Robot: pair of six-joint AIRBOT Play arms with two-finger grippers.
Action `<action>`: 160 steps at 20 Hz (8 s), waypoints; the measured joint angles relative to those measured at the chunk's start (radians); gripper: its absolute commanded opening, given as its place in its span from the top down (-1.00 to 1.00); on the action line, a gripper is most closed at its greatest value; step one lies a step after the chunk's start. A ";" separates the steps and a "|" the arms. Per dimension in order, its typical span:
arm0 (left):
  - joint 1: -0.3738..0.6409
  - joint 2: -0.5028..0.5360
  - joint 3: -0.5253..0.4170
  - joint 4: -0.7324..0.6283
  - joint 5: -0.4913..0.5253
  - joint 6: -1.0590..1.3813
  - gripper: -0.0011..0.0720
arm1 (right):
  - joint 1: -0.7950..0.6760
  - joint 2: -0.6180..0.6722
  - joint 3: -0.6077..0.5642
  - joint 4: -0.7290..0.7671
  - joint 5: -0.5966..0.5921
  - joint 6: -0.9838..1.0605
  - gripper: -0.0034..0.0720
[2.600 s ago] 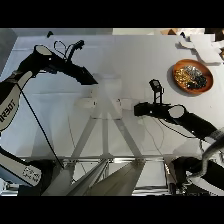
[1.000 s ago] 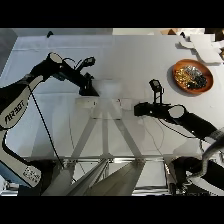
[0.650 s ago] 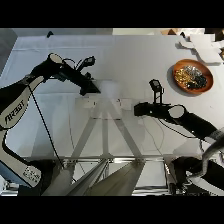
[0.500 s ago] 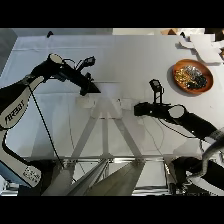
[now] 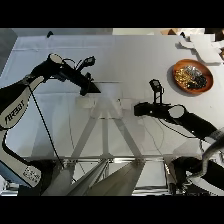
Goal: Fold the box and place the chain.
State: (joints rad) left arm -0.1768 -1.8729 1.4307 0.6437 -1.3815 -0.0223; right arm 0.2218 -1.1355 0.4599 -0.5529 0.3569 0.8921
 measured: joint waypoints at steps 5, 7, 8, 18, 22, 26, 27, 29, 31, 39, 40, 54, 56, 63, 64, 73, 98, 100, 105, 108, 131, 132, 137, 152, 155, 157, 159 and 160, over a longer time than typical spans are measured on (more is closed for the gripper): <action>0.000 0.000 0.000 0.000 0.000 -0.003 0.94 | 0.000 0.000 0.000 0.000 0.000 0.000 0.89; 0.000 0.000 0.000 0.000 0.000 -0.003 0.94 | 0.000 0.000 0.000 0.000 0.000 0.000 0.89; 0.000 0.000 0.000 0.000 0.000 -0.003 0.94 | 0.000 0.000 0.000 0.000 0.000 0.000 0.89; 0.000 0.005 0.000 -0.003 0.001 -0.006 0.96 | 0.000 0.000 0.000 0.005 -0.006 0.000 -0.20; 0.000 0.058 0.000 0.013 -0.013 -0.051 0.97 | 0.000 0.000 0.021 0.014 -0.003 0.028 -0.20; 0.001 0.179 0.000 0.156 -0.009 -0.192 0.97 | 0.000 0.007 0.051 0.015 0.002 0.045 -0.20; 0.002 0.209 0.000 0.201 -0.009 -0.224 0.97 | 0.000 0.019 0.056 0.015 0.002 0.048 -0.20; 0.011 0.271 -0.001 0.272 -0.020 -0.275 0.98 | -0.002 0.062 0.061 0.010 0.000 0.050 -0.19; 0.022 0.327 -0.001 0.280 -0.047 -0.311 0.98 | -0.024 0.132 0.064 -0.010 -0.001 0.051 -0.17; 0.022 0.572 -0.184 0.179 -0.020 -0.319 0.97 | -0.349 0.436 0.068 -0.141 0.000 0.079 -0.15; 0.022 0.595 -0.243 0.157 0.021 -0.289 0.96 | -0.392 0.455 0.068 -0.146 0.009 0.082 -0.15; -0.106 0.379 -0.463 -0.168 0.367 0.153 0.98 | -0.538 0.500 0.068 -0.209 0.100 0.098 -0.15; -0.120 0.355 -0.445 -0.211 0.372 0.176 0.98 | -0.539 0.500 0.068 -0.210 0.102 0.098 -0.15; -0.135 0.228 -0.304 -0.154 0.303 0.101 0.97 | -0.539 0.500 0.068 -0.211 0.103 0.098 -0.15; -0.135 0.216 -0.293 -0.130 0.296 0.100 0.97 | -0.539 0.500 0.068 -0.211 0.103 0.098 -0.15; -0.136 0.167 -0.264 0.030 0.246 0.145 0.97 | -0.539 0.500 0.068 -0.211 0.103 0.098 -0.15; -0.136 0.127 -0.262 -0.045 0.292 0.205 0.94 | -0.539 0.502 0.069 -0.160 0.112 0.082 -0.24; -0.136 0.127 -0.262 -0.044 0.292 0.205 0.94 | -0.539 0.503 0.082 -0.137 0.173 0.024 -0.70; -0.136 0.127 -0.262 -0.042 0.292 0.205 0.94 | -0.537 0.503 0.133 -0.070 0.447 -0.324 -0.86; -0.136 0.127 -0.262 -0.042 0.292 0.205 0.94 | -0.505 0.503 0.143 -0.044 0.545 -0.563 -0.86; -0.136 0.127 -0.262 -0.042 0.293 0.205 0.94 | -0.259 0.034 -0.018 0.141 0.520 -1.558 -0.80; -0.136 0.127 -0.262 -0.042 0.293 0.205 0.94 | -0.256 0.031 -0.035 0.159 0.501 -1.579 -0.80; -0.136 0.127 -0.262 -0.042 0.293 0.205 0.94 | -0.229 0.020 -0.081 0.257 0.417 -1.663 -0.82; -0.136 0.127 -0.262 -0.042 0.293 0.205 0.94 | -0.141 -0.155 -0.092 0.645 0.357 -1.841 -0.80; -0.136 0.127 -0.262 -0.042 0.293 0.205 0.94 | -0.139 -0.159 -0.092 0.674 0.356 -1.801 -0.80; -0.136 0.127 -0.262 -0.042 0.293 0.205 0.94 | -0.138 -0.159 -0.092 0.684 0.356 -1.755 -0.80; -0.136 0.127 -0.262 -0.042 0.293 0.205 0.94 | -0.138 -0.159 -0.092 0.689 0.354 -1.713 -0.80; -0.136 0.127 -0.262 -0.042 0.293 0.205 0.94 | -0.138 -0.159 -0.092 0.691 0.351 -1.695 -0.80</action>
State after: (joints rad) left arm -0.3126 -1.7458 1.1683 0.6022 -1.0889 0.1825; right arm 0.0837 -1.2945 0.3679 0.1379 0.7074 -0.8028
